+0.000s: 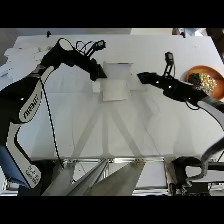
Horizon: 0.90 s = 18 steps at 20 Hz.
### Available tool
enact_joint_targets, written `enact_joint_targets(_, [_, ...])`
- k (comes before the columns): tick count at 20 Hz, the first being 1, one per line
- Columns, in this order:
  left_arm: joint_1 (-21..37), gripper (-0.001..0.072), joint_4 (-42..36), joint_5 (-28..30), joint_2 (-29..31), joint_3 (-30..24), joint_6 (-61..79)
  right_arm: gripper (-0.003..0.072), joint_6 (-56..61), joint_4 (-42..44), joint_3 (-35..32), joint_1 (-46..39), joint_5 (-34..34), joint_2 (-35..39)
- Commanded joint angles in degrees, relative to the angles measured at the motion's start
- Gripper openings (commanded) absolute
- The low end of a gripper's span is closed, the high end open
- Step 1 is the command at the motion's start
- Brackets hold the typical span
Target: Fold the box and place the chain.
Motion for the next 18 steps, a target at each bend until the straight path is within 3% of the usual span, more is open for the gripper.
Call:
enact_joint_targets(1, [-0.74, -0.0002, -1.79, -3.04, 2.03, 0.02, 1.60, 0.0399, 0.02, -1.05, 0.00, -3.30, 2.03, 5.75])
enact_joint_targets(9, [-5.79, -0.0004, 3.61, -4.09, 9.92, -0.98, -0.66, 0.0398, 6.56, -16.83, 0.00, -4.98, 2.10, 11.72])
enact_joint_targets(11, [-5.79, -0.0004, 9.07, -4.57, 12.57, -2.89, -2.54, 0.0399, 6.43, -18.16, 0.00, -4.98, 1.95, 11.72])
enact_joint_targets(15, [-5.70, -0.0004, 10.93, -4.07, 19.39, -13.27, -1.75, 0.0399, 6.43, -17.99, 0.00, -4.98, 1.51, 11.72])
enact_joint_targets(18, [-6.21, -0.0004, 9.51, 4.52, 23.37, -22.58, 2.75, 0.0399, 6.45, -17.97, 0.00, -4.98, 1.55, 11.72])
